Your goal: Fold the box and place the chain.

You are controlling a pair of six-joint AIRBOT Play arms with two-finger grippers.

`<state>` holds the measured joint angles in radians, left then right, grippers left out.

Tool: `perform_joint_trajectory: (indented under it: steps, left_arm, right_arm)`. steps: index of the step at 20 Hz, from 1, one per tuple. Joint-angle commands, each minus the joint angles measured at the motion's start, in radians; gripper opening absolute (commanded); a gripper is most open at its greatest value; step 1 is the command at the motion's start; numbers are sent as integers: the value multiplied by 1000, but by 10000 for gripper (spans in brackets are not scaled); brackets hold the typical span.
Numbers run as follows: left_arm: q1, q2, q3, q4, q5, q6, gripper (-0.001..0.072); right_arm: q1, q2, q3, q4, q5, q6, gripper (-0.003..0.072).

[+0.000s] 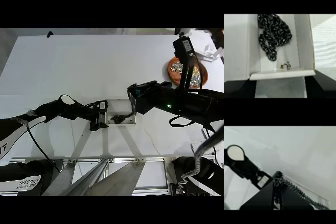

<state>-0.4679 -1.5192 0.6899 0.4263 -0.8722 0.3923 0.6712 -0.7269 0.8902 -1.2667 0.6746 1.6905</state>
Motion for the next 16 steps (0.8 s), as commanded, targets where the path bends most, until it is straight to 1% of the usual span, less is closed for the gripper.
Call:
perform_joint_trajectory:
  steps: [1,5,8,10,16]
  left_arm:
    - [0,1,0,0,0,0,336]
    - [0,1,0,0,0,0,336]
    - [0,1,0,0,0,0,336]
    - [0,1,0,0,0,0,336]
    - [0,1,0,0,0,0,336]
  right_arm:
    - [3,2,1,63,-33,-2,10]
    - [3,7,1,183,-66,-100,10]
    - [3,7,1,212,-71,-107,11]
    - [3,7,1,271,-83,-152,11]
    - [3,7,1,284,-88,-175,12]
